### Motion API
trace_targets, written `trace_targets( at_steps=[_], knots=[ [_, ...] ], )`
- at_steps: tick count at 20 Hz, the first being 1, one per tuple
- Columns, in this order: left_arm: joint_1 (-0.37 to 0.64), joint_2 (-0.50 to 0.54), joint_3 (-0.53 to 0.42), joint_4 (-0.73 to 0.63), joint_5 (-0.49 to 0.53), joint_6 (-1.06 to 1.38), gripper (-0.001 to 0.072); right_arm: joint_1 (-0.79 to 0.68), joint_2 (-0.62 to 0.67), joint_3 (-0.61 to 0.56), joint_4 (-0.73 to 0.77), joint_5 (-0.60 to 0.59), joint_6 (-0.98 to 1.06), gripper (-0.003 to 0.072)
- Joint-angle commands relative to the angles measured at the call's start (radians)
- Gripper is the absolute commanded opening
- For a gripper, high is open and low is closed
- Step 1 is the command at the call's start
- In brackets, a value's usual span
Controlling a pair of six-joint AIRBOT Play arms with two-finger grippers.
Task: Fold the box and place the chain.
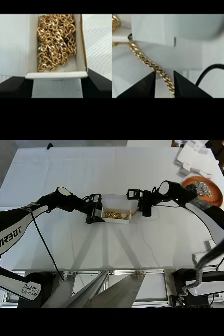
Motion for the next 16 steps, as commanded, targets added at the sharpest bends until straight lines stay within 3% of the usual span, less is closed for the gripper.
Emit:
trace_targets(
  at_steps=[1,2,7,16],
  knots=[
    [0.000,0.000,0.000,0.000,0.000,0.000,0.0278,0.009,-0.008,-0.001,-0.024,0.021,0.047,0.0103],
    [0.000,0.000,0.000,0.000,0.000,0.000,0.0278,0.009,-0.008,-0.001,-0.032,0.038,0.071,0.0009],
    [0.000,0.000,0.000,0.000,0.000,0.000,0.0278,0.009,0.032,-0.001,-0.021,0.115,0.199,0.0010],
    [0.000,0.000,0.000,0.000,0.000,0.000,0.0278,0.008,0.286,-0.001,-0.004,0.143,0.237,0.0012]
  ],
)
